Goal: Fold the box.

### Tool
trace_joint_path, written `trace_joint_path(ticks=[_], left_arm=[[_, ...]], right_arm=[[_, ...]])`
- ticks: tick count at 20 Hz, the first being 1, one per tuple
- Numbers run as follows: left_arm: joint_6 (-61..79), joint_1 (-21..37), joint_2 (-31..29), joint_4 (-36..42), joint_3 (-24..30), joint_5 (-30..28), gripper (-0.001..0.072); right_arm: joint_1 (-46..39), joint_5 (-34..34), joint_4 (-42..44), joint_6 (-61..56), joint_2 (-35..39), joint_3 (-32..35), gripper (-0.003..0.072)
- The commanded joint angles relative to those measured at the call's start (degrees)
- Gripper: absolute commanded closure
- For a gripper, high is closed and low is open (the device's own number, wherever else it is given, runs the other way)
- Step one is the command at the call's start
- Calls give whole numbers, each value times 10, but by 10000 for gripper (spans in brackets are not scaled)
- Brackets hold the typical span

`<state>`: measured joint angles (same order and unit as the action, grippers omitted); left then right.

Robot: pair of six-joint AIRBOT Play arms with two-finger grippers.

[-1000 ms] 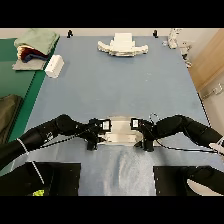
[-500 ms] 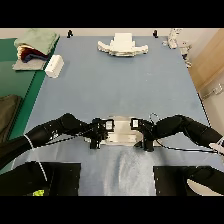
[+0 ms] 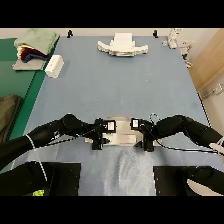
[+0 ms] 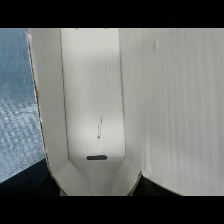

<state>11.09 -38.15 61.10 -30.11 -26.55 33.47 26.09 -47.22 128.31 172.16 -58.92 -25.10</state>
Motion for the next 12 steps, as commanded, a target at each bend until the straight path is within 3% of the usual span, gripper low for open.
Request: trace_joint_path(ticks=[1,2,5,6,7,8,12], left_arm=[[0,-1,0,4,0,1,139],[-3,-1,0,3,0,0,67],[-7,-1,0,1,-1,-1,83],[-19,0,0,-2,-1,-1,286],[-35,0,-2,-18,-3,-1,553],[-65,0,-6,-55,-5,0,692],[-330,1,-54,-243,-9,19,692]], right_arm=[[0,0,1,-1,0,-1,127],[0,0,1,-1,0,-1,127],[0,0,1,-1,0,-1,127],[0,0,1,-1,0,-1,127],[0,0,1,-1,0,-1,127],[0,0,1,-1,0,-1,127],[0,0,1,-1,0,-1,127]])
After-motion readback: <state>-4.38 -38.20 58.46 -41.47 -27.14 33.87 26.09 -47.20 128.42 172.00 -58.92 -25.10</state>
